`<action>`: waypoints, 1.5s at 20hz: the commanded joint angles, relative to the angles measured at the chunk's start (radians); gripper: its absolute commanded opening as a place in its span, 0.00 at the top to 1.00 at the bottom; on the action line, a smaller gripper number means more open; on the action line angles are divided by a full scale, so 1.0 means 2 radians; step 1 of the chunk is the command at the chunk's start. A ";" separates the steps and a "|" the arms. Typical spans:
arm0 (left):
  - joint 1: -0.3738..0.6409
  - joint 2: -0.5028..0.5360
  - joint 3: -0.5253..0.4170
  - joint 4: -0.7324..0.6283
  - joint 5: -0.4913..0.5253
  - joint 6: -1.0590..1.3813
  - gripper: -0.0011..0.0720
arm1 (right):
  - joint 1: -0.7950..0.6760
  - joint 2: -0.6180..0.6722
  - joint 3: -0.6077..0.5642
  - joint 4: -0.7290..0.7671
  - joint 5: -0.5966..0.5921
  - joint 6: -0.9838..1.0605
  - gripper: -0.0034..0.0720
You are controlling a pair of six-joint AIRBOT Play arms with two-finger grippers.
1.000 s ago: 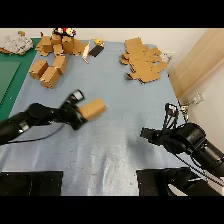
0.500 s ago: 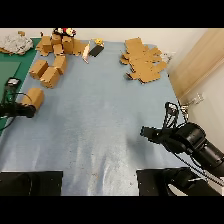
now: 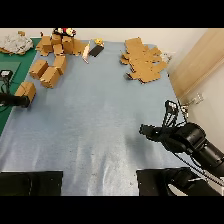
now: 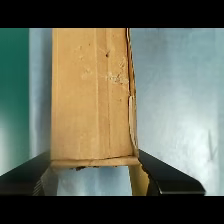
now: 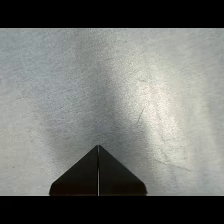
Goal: Fold the box.
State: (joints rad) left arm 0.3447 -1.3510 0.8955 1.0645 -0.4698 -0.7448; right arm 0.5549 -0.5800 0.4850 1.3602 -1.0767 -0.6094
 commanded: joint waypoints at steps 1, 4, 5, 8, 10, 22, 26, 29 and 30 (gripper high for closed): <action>-0.024 -0.057 0.057 -0.003 0.006 -0.005 0.38 | 0.000 0.000 0.000 0.001 0.002 0.004 0.95; -0.026 -0.088 0.083 -0.003 0.001 -0.006 0.38 | 0.000 0.000 0.000 0.005 0.002 0.005 0.95; -0.026 -0.093 0.087 -0.003 -0.003 -0.006 0.38 | 0.000 0.000 0.000 0.005 0.002 0.005 0.95; -0.026 -0.094 0.089 -0.002 -0.010 -0.003 0.38 | 0.000 0.000 0.000 0.005 0.004 0.005 0.95; -0.023 -0.094 0.094 0.003 -0.032 -0.004 0.03 | 0.000 0.000 0.000 0.005 0.012 0.005 0.95; 0.021 -0.020 0.192 0.064 -0.255 -0.060 0.03 | 0.000 0.000 0.000 0.038 0.015 -0.009 0.95; -0.004 0.032 0.204 -0.040 -0.312 -0.053 0.97 | 0.000 -0.026 0.008 0.057 0.042 -0.033 0.95; -0.070 0.040 0.204 -0.083 -0.364 -0.064 0.97 | 0.000 -0.097 0.045 0.057 0.060 -0.068 0.95; -0.103 0.039 0.202 -0.075 -0.388 -0.074 0.97 | 0.000 -0.129 0.066 0.059 0.059 -0.088 0.95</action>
